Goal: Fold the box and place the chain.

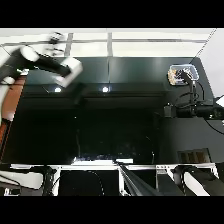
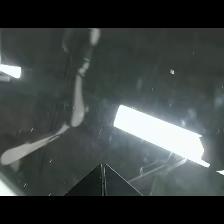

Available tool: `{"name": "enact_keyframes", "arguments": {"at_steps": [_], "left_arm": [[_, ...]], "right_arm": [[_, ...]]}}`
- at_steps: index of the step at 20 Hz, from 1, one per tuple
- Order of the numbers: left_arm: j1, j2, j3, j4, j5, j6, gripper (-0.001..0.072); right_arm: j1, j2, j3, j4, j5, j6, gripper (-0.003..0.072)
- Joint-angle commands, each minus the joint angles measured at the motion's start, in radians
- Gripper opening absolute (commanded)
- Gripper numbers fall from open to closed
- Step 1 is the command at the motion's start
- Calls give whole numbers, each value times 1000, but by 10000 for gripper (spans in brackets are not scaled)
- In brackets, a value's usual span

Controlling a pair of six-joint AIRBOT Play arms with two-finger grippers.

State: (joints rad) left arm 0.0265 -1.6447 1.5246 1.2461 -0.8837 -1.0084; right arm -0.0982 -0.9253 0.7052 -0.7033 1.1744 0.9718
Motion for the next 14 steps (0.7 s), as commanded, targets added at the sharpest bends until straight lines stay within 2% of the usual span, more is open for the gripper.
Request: {"name": "enact_keyframes", "arguments": {"at_steps": [1,3,5,9,10,11,12,14], "left_arm": [[252,-136,223,29,-74,-247,284],[299,-245,340,32,-142,-248,284],[305,-340,424,66,-166,-249,284],[294,-449,500,149,-186,-262,291],[294,-451,500,169,-183,-288,369],[291,-448,508,183,-190,-301,673],[289,-438,533,206,-212,-312,709],[285,-392,599,227,-263,-337,709]], "right_arm": [[39,0,0,-4,-116,6,17],[48,0,0,-4,-156,34,17],[55,0,0,-4,-183,54,17],[57,0,0,-3,-179,96,17],[57,0,0,-4,-175,98,17],[57,0,0,-3,-172,98,17],[57,0,0,-3,-173,98,16],[57,0,2,-4,-193,98,17]]}}
